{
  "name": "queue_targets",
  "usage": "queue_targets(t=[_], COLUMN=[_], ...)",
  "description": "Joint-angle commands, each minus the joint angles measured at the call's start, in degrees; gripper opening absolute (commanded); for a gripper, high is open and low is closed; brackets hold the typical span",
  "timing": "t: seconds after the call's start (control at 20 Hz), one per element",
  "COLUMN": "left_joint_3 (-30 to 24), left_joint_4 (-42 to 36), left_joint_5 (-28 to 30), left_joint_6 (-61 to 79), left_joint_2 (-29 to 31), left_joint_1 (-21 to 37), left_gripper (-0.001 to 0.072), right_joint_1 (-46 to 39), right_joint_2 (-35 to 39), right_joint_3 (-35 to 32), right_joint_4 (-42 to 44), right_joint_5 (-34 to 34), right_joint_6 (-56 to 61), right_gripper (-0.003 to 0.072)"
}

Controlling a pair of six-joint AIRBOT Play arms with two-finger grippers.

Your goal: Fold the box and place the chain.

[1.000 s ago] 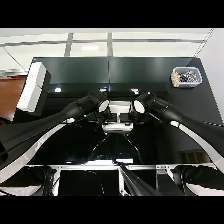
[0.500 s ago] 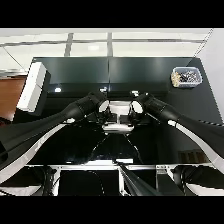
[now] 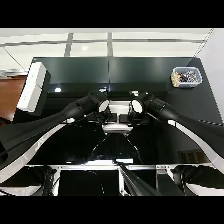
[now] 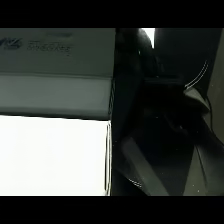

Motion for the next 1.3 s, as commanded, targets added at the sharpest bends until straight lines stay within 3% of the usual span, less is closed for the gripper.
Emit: queue_targets(t=[0.0,0.1,0.2,0.25,0.5,0.6,0.7,0.8,0.9,0.95,1.0,1.05,1.15,1.25], left_joint_3=[0.0,0.0,0.0,0.0,0.0,0.0,0.0,0.0,0.0,0.0,0.0,0.0,0.0,0.0], left_joint_4=[-0.1,-0.1,-0.1,-0.1,-0.1,-0.1,-0.1,-0.1,-0.1,-0.1,-0.1,-0.1,-0.1,-0.1], left_joint_5=[0.1,0.1,-0.1,-0.1,-0.1,-0.1,-0.1,-0.1,-0.1,-0.1,-0.1,-0.1,-0.2,-0.2], left_joint_6=[0.0,0.0,0.0,0.0,0.0,0.0,0.0,0.0,0.0,0.0,0.0,0.0,0.0,0.0], left_joint_2=[0.0,0.0,0.0,0.0,0.0,0.0,0.0,0.0,0.0,0.0,0.0,0.0,0.0,0.0], left_joint_1=[0.0,0.0,0.0,0.0,0.0,0.0,0.0,0.0,0.0,0.0,0.0,0.0,0.0,0.0], left_gripper=[0.003,0.003,0.003,0.003,0.003,0.003,0.003,0.003,0.003,0.003,0.003,0.003,0.003,0.003], right_joint_1=[0.0,-0.2,-1.3,-2.0,-3.8,-4.5,-5.7,-8.0,-13.7,-17.9,-22.7,-26.9,-34.6,-40.6], right_joint_2=[0.1,0.1,0.2,0.6,7.8,12.9,17.2,17.9,17.0,16.2,14.5,12.4,7.2,1.2], right_joint_3=[0.3,0.3,1.0,1.5,4.5,5.6,5.7,5.6,3.7,2.8,2.5,2.5,3.8,8.9], right_joint_4=[0.0,-0.1,0.1,0.0,-1.2,-6.1,-18.7,-38.1,-47.6,-47.5,-45.5,-43.1,-35.1,-27.9], right_joint_5=[-0.5,-0.5,1.1,2.2,6.7,6.4,3.5,0.6,-9.1,-15.3,-20.3,-23.6,-27.1,-24.7], right_joint_6=[-0.1,-0.1,-0.3,-1.5,-10.8,-13.2,-14.3,-14.2,-13.5,-12.0,-8.7,-6.1,-5.0,-5.0], right_gripper=[0.0011,0.0028,0.0363,0.0385,0.0384,0.0384,0.0384,0.0384,0.0384,0.0388,0.0685,0.072,0.072,0.072])
